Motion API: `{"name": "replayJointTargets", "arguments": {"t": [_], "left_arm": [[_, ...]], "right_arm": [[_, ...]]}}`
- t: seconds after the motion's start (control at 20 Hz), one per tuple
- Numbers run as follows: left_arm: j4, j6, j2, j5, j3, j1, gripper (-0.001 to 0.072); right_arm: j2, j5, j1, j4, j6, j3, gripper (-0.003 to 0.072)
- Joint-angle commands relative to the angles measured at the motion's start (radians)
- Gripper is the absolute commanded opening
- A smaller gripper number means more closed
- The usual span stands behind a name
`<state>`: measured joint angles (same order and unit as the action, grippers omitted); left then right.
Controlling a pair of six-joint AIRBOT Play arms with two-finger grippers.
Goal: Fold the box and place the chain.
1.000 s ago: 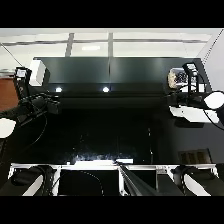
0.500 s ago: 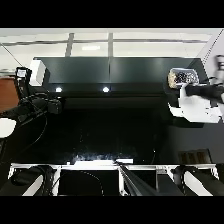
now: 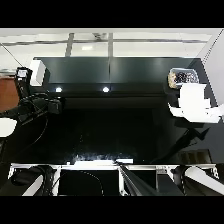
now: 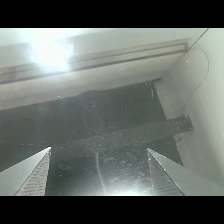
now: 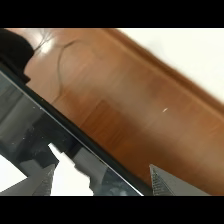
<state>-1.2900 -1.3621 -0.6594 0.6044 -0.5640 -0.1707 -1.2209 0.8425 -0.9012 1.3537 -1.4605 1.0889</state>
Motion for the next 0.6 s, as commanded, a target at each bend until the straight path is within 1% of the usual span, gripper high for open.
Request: {"name": "replayJointTargets", "arguments": {"t": [0.0, 0.1, 0.15, 0.2, 0.35, 0.4, 0.45, 0.5, 0.55], "left_arm": [[0.001, 0.000, -0.006, -0.001, 0.000, -0.001, 0.0709], [0.012, 0.000, -0.016, -0.002, 0.000, -0.001, 0.0709], [0.025, -0.001, -0.023, -0.002, 0.000, -0.001, 0.0710], [0.037, 0.000, -0.032, -0.001, 0.000, -0.001, 0.0709], [0.053, 0.000, -0.052, -0.001, 0.000, -0.001, 0.0710], [0.053, 0.000, -0.053, -0.001, 0.000, -0.001, 0.0709], [0.053, 0.000, -0.053, -0.004, 0.000, -0.001, 0.0709], [0.053, 0.000, -0.053, -0.005, 0.000, -0.001, 0.0709], [0.053, 0.000, -0.053, -0.006, 0.000, -0.001, 0.0709]], "right_arm": [[-0.160, 0.180, -0.102, -0.266, 0.291, 0.115, 0.0705], [-0.292, 0.386, -0.104, -0.268, 0.359, 0.187, 0.0706], [-0.345, 0.454, -0.104, -0.271, 0.378, 0.209, 0.0706], [-0.385, 0.473, -0.102, -0.288, 0.388, 0.224, 0.0706], [-0.450, 0.457, -0.096, -0.375, 0.445, 0.280, 0.0705], [-0.476, 0.470, -0.092, -0.369, 0.445, 0.315, 0.0705], [-0.509, 0.509, -0.086, -0.360, 0.444, 0.357, 0.0704], [-0.541, 0.549, -0.079, -0.356, 0.444, 0.389, 0.0644], [-0.565, 0.566, -0.071, -0.353, 0.445, 0.403, 0.0636]]}}
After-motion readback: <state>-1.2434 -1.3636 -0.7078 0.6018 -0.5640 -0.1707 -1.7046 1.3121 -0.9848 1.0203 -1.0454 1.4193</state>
